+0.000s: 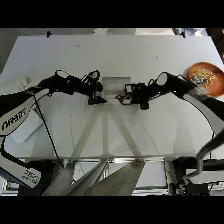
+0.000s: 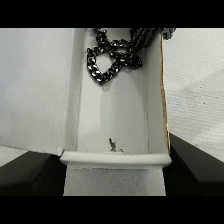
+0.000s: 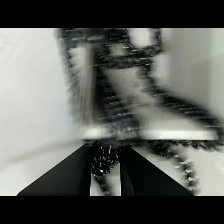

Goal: Fold the box and place the chain.

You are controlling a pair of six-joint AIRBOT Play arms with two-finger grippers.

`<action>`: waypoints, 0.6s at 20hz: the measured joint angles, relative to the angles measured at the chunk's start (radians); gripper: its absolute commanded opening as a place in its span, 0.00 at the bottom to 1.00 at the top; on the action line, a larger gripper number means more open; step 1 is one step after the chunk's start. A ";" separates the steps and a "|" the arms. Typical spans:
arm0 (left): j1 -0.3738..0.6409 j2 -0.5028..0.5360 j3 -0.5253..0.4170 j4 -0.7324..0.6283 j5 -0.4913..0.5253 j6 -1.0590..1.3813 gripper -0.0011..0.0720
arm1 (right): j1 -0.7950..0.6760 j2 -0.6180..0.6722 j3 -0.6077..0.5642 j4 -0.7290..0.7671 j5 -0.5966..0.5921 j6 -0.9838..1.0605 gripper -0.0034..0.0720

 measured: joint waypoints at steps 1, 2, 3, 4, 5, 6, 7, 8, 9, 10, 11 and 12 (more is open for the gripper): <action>0.000 0.000 0.000 0.000 0.000 0.000 0.54 | 0.000 0.021 0.001 -0.001 -0.004 0.018 0.06; 0.000 0.000 0.000 0.000 0.000 0.000 0.54 | 0.000 0.043 0.002 -0.006 -0.008 0.041 0.07; 0.000 0.000 0.000 0.000 0.000 0.000 0.54 | -0.001 0.067 0.001 -0.019 0.001 0.066 0.07; 0.000 0.000 0.000 0.000 0.000 0.000 0.54 | -0.001 0.093 0.002 -0.021 0.016 0.085 0.06; 0.000 0.000 0.000 0.000 0.000 0.000 0.54 | 0.000 0.118 0.002 -0.021 0.017 0.100 0.06; 0.000 0.000 0.000 0.000 0.000 0.000 0.54 | 0.000 0.141 0.002 -0.024 0.029 0.118 0.06; 0.000 0.000 0.000 0.000 0.000 0.000 0.54 | -0.001 0.165 0.002 -0.024 0.031 0.137 0.06; 0.000 0.000 0.000 0.000 0.000 0.000 0.54 | -0.001 0.186 0.003 -0.018 0.032 0.151 0.07; 0.000 0.000 0.000 0.000 0.000 0.000 0.54 | -0.001 0.204 0.003 -0.002 0.038 0.169 0.06; 0.000 0.000 0.000 0.000 0.000 0.000 0.54 | -0.001 0.221 0.004 0.019 0.037 0.179 0.06; 0.000 0.000 0.000 0.000 0.000 0.000 0.54 | -0.001 0.233 0.005 0.042 0.032 0.190 0.06; 0.000 0.000 0.000 0.000 0.000 0.000 0.54 | -0.001 0.243 0.009 0.069 0.024 0.202 0.06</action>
